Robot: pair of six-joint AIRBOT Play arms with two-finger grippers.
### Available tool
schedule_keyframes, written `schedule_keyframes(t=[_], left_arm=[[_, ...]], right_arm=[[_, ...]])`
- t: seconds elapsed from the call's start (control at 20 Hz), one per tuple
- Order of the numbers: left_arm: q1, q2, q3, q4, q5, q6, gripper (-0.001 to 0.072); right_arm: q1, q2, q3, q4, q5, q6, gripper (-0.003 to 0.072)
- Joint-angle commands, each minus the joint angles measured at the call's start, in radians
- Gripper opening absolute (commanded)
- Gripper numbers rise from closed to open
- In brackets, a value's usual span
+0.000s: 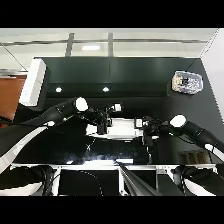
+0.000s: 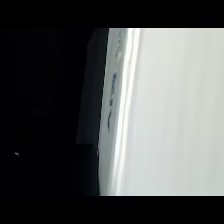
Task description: Fold the box and place the chain.
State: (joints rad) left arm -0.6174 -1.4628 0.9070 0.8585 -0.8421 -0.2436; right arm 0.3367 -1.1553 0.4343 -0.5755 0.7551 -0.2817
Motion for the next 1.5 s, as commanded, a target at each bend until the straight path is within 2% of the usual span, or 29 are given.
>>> schedule_keyframes(t=[0.0,0.05,0.1,0.15,0.2,0.3,0.4,0.45,0.5,0.55,0.65,0.7,0.8,0.9,1.0,1.15,1.35,1.45], left_arm=[[0.012,0.021,0.02,0.0,-0.141,-0.001,0.0128],[0.015,0.044,0.02,0.01,-0.164,-0.001,0.0188],[0.015,0.071,0.02,0.037,-0.183,-0.01,0.0305],[0.015,0.095,0.02,0.072,-0.187,-0.043,0.0501],[0.015,0.119,0.02,0.119,-0.187,-0.106,0.0643],[0.015,0.165,0.02,0.25,-0.205,-0.252,0.0644],[0.015,0.202,0.02,0.391,-0.251,-0.43,0.0615],[0.015,0.217,0.02,0.449,-0.282,-0.526,0.0541],[0.015,0.23,0.02,0.49,-0.332,-0.622,0.0204],[0.016,0.235,0.02,0.499,-0.394,-0.642,0.0033],[0.014,0.236,0.019,0.467,-0.527,-0.679,0.0027],[0.015,0.236,0.018,0.433,-0.557,-0.71,0.0028],[0.014,0.236,0.011,0.319,-0.562,-0.715,0.0028],[0.015,0.236,0.0,0.193,-0.502,-0.704,0.0027],[0.015,0.236,-0.018,0.029,-0.381,-0.696,0.0028],[0.017,0.235,-0.061,-0.176,-0.126,-0.651,0.0028],[0.023,0.225,-0.122,-0.316,0.226,-0.634,0.0031],[0.023,0.197,-0.134,-0.314,0.338,-0.542,0.003]], right_arm=[[0.0,0.0,0.0,-0.001,0.002,0.0,0.0205],[0.0,0.0,0.0,-0.002,0.003,0.0,0.0205],[0.0,0.0,0.0,-0.002,0.003,0.0,0.0205],[0.0,0.0,0.0,-0.002,0.003,0.0,0.0205],[0.0,0.0,0.0,-0.002,0.003,0.0,0.0205],[0.0,0.0,0.0,-0.002,0.002,0.0,0.0205],[0.0,0.0,0.0,-0.002,0.002,0.0,0.0205],[0.0,0.0,0.0,-0.002,0.002,0.0,0.0205],[0.0,0.0,0.0,-0.002,0.002,0.0,0.0205],[0.0,0.0,0.0,-0.002,0.002,0.0,0.0205],[0.0,0.0,0.0,-0.002,0.002,0.0,0.0205],[0.0,0.0,0.0,-0.002,0.002,0.0,0.0205],[0.0,0.0,0.0,-0.002,0.002,0.0,0.0205],[0.0,0.0,0.0,-0.002,0.002,0.0,0.0205],[0.0,0.0,0.0,-0.002,0.002,0.0,0.0205],[0.0,0.0,0.0,-0.002,0.002,0.0,0.0205],[0.0,0.0,0.0,-0.001,0.002,0.0,0.0205],[0.0,0.0,0.0,-0.001,0.002,0.0,0.0205]])
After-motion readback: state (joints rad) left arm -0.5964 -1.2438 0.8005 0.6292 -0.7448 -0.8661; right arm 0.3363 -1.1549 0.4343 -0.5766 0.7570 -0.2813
